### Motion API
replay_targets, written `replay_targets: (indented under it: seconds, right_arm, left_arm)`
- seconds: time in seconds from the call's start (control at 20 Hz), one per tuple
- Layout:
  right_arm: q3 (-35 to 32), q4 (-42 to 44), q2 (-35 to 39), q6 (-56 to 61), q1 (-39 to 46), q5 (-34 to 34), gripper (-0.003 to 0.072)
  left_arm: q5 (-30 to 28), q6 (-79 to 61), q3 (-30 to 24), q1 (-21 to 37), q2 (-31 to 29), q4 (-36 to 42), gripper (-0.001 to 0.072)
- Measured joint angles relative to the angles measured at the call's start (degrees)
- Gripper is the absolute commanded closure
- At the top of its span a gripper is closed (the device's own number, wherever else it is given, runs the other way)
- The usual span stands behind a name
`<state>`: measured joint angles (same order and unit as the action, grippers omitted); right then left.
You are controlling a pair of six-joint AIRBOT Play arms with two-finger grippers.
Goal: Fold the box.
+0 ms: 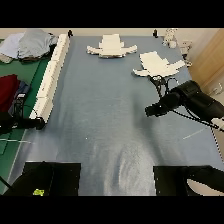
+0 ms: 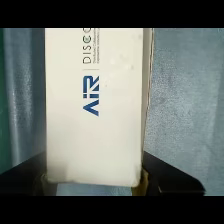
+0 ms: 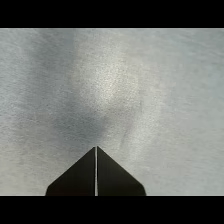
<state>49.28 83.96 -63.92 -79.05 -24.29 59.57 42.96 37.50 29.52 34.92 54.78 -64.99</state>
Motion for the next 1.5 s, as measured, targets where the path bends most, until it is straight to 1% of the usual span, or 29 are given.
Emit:
replay_targets:
  seconds: [0.2, 0.45, 0.5, 0.55, 0.6, 0.8, 0.85, 1.0, 1.2, 1.3, 1.5]
  right_arm:
    - [0.00, -0.04, 0.00, 0.00, 0.02, 0.00, 0.0665]
    - [0.00, -0.02, 0.00, 0.00, 0.02, 0.00, 0.0665]
    - [0.00, -0.02, 0.00, 0.00, 0.00, 0.00, 0.0665]
    - [0.00, -0.02, 0.00, 0.00, 0.00, 0.00, 0.0665]
    - [0.00, -0.02, 0.00, 0.00, 0.00, 0.00, 0.0665]
    - [0.00, 0.00, 0.00, 0.00, 0.00, 0.00, 0.0665]
    - [0.00, -0.02, 0.00, 0.00, 0.00, 0.00, 0.0665]
    - [0.00, 0.00, 0.00, 0.00, 0.00, 0.00, 0.0665]
    - [0.00, -0.02, 0.00, 0.00, 0.00, 0.00, 0.0665]
    - [0.00, 0.00, 0.00, 0.00, 0.00, 0.00, 0.0665]
    - [0.00, 0.07, -0.04, 0.00, -0.02, -0.02, 0.0665]
  left_arm:
    - [-2.12, -0.44, 0.83, 0.00, 2.01, 0.81, 0.0391]
    - [-3.34, -0.48, 1.11, 0.00, 2.62, 1.05, 0.0388]
    - [-3.48, -0.48, 1.11, 0.00, 2.67, 1.05, 0.0345]
    - [-3.50, -0.48, 1.11, 0.00, 2.71, 1.09, 0.0147]
    - [-3.48, -0.48, 1.11, 0.00, 2.71, 1.11, 0.0070]
    - [-3.17, -0.55, 1.16, 0.07, 2.64, 1.03, 0.0066]
    - [-2.69, -0.55, 1.22, 0.09, 2.40, 0.76, -0.0011]
    - [0.04, -0.44, 1.77, 0.20, 0.76, -1.05, -0.0011]
    - [5.11, 0.04, 3.30, 0.17, -2.82, -2.89, -0.0011]
    - [7.91, 1.22, 4.76, 0.17, -4.96, -4.76, -0.0011]
    - [15.54, 6.05, 9.18, 0.17, -10.43, -8.07, -0.0011]
